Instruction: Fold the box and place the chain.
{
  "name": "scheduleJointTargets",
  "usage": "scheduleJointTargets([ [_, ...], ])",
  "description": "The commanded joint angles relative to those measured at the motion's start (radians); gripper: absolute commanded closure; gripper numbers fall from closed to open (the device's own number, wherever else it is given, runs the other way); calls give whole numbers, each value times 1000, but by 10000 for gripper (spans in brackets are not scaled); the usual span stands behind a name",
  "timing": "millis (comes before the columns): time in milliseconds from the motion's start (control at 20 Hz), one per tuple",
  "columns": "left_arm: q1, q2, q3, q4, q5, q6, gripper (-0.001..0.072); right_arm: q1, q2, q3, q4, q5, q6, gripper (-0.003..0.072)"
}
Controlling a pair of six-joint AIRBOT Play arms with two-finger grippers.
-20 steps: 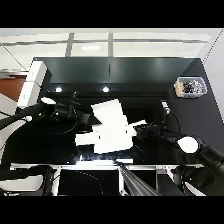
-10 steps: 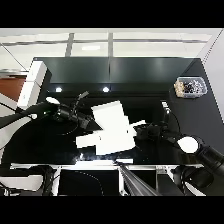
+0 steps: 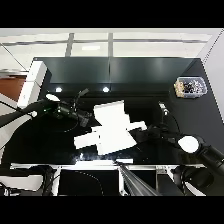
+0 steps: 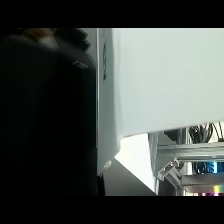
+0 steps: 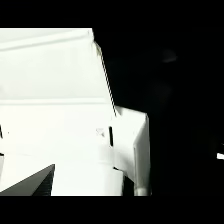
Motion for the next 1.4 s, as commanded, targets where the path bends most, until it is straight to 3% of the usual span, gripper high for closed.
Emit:
scheduleJointTargets([
  [0,-3,6,38,19,-3,43,683,-98,1,74,-177,213,0,-16],
  [150,-61,77,55,206,-5,49,686,-191,1,235,-467,494,-26,-16],
  [250,-116,181,28,214,60,71,686,-194,1,289,-572,572,-85,-16],
  [300,-138,245,-3,174,140,114,686,-195,1,294,-579,570,-137,-17],
  [450,-152,361,-152,16,401,319,681,-173,1,285,-507,507,-370,-16],
  [500,-151,363,-196,-14,437,396,681,-158,0,267,-473,461,-446,-16],
  [650,-152,327,-243,2,444,568,681,-121,0,175,-362,251,-609,-17],
  [750,-153,321,-238,6,464,557,681,-95,-2,117,-277,150,-676,-17],
  [1350,-217,321,-232,103,512,541,679,131,-65,-11,-261,80,-968,-17],
])
